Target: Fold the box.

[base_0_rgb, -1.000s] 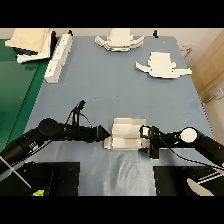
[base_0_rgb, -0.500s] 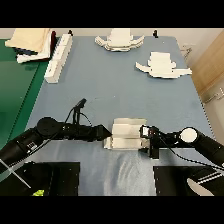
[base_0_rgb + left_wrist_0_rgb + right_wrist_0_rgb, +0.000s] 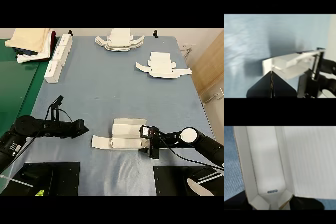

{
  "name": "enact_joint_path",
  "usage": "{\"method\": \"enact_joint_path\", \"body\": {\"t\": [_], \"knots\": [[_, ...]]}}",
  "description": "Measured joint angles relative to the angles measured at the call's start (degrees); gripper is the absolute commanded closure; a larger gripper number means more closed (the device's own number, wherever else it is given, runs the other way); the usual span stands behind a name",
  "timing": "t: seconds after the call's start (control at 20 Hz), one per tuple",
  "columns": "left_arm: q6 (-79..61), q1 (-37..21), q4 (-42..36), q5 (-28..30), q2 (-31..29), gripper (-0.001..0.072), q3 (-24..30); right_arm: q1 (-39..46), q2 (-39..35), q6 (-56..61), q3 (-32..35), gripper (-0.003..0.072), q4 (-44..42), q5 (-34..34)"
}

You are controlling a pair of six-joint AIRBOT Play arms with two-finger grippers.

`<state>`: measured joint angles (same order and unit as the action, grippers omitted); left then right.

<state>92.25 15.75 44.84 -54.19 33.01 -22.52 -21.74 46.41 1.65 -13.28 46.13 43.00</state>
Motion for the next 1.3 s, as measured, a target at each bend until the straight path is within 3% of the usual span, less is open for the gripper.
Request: {"method": "enact_joint_path", "body": {"t": [0.3, 0.55, 0.9, 1.2, 1.25, 1.3], "knots": [[7.28, -0.59, 6.56, -3.21, 3.5, 0.0693, 3.02, 0.0, 0.0, 0.0, -0.02, 0.0172, 0.02, 0.02], [7.65, 6.82, 4.9, 3.32, 7.21, 0.0693, 5.2, 0.0, 0.0, 0.0, 0.0, 0.0172, 0.02, 0.0], [1.9, 16.98, -2.71, 13.81, 14.78, 0.0693, 5.75, 0.0, 0.0, 0.0, -0.02, 0.0173, 0.02, 0.02], [-8.87, 19.32, -12.39, 13.25, 15.17, 0.069, 3.58, 0.0, 0.0, 0.0, 0.0, 0.0172, 0.0, 0.0], [-9.73, 19.39, -12.98, 12.63, 14.8, 0.0542, 3.1, 0.0, 0.0, 0.0, 0.0, 0.0173, 0.0, 0.0], [-10.32, 19.41, -13.46, 12.55, 14.49, 0.0257, 2.71, 0.0, 0.0, 0.0, 0.0, 0.0172, 0.02, 0.0]]}}
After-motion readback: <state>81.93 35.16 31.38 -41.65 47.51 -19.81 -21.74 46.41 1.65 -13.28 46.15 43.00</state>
